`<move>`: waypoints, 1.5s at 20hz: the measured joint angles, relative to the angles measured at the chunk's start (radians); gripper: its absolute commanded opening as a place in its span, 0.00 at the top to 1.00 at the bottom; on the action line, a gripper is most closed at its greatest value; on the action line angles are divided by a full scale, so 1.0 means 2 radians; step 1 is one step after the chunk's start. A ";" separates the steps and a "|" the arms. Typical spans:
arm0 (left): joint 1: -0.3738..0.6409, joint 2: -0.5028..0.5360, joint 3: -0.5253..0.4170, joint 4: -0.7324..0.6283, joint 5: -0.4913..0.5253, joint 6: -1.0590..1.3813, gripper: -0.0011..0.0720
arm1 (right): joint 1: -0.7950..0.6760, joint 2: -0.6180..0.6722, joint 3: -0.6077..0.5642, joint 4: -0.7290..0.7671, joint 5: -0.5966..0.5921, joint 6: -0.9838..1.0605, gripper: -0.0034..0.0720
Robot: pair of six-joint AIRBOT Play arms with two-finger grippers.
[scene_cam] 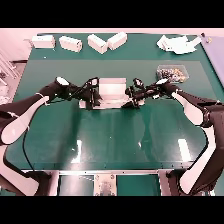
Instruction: Fold the box and place the chain.
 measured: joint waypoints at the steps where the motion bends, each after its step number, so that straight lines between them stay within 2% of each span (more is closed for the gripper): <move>1: -0.002 0.000 0.000 -0.001 0.002 0.000 0.47 | 0.000 0.000 0.000 0.000 0.000 0.000 0.19; 2: -0.003 0.000 0.000 -0.002 0.003 0.001 0.40 | 0.000 0.000 0.000 0.000 0.000 0.000 0.19; 3: -0.004 0.000 0.000 -0.003 0.004 0.001 0.27 | 0.000 0.000 0.000 0.000 0.000 0.000 0.19; 5: -0.005 0.000 0.000 -0.005 0.004 0.001 0.25 | 0.000 0.000 0.000 0.000 0.000 0.000 0.19; 6: -0.005 0.000 0.000 -0.006 0.005 0.001 0.04 | 0.000 0.000 0.000 0.000 0.000 0.000 0.19; 19: -0.006 0.000 0.000 0.002 0.016 -0.009 0.00 | 0.000 0.000 0.000 0.000 -0.001 0.000 0.19; 20: -0.006 0.000 0.000 0.003 0.017 -0.009 0.16 | 0.000 0.000 0.000 0.000 -0.001 0.000 0.19; 21: -0.006 0.000 0.000 0.004 0.017 -0.009 0.47 | 0.000 0.000 0.000 0.000 -0.001 0.000 0.19; 23: -0.006 0.000 0.000 0.005 0.026 -0.009 0.76 | 0.000 0.000 0.000 0.001 -0.001 0.001 0.19; 24: -0.006 0.000 0.000 0.006 0.031 -0.009 0.82 | 0.000 0.000 0.000 0.001 -0.001 0.001 0.19; 30: -0.005 0.000 0.000 0.036 0.058 -0.009 0.82 | 0.000 0.000 0.000 0.001 -0.001 0.001 0.19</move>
